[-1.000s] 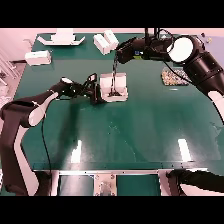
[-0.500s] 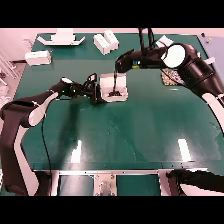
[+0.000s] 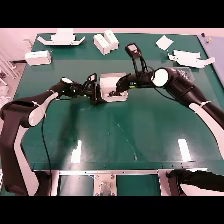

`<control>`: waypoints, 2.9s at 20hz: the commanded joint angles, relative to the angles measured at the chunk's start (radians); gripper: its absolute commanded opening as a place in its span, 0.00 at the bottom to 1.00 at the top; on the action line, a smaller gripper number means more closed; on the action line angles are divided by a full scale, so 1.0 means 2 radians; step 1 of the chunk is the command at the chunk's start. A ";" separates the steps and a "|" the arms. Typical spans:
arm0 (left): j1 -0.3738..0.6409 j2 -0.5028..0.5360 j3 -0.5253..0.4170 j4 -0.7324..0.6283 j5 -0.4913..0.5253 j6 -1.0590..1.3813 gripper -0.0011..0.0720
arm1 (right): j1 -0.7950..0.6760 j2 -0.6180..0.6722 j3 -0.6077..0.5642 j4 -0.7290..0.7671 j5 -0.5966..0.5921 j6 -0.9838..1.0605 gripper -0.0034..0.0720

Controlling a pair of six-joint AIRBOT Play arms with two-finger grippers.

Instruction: Fold the box and place the chain.

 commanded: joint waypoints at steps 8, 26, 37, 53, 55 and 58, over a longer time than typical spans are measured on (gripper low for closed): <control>0.001 0.000 0.000 0.000 0.000 0.000 0.88 | -0.001 -0.064 -0.020 0.001 -0.063 -0.026 0.71; 0.000 0.000 0.000 0.000 0.000 0.000 0.88 | -0.166 -0.029 0.044 0.260 -0.005 -0.468 0.22; 0.000 0.000 0.000 0.000 0.000 0.000 0.88 | -0.209 -0.221 0.210 0.368 0.147 -0.617 0.19; 0.000 0.000 0.000 0.000 0.000 0.000 0.88 | -0.209 -0.331 0.308 0.390 0.203 -0.649 0.20; 0.000 0.000 0.000 0.000 0.000 0.000 0.88 | -0.207 -0.331 0.308 0.388 0.234 -0.639 0.20; 0.000 0.000 0.000 0.000 0.000 0.000 0.88 | -0.197 -0.332 0.308 0.362 0.265 -0.622 0.20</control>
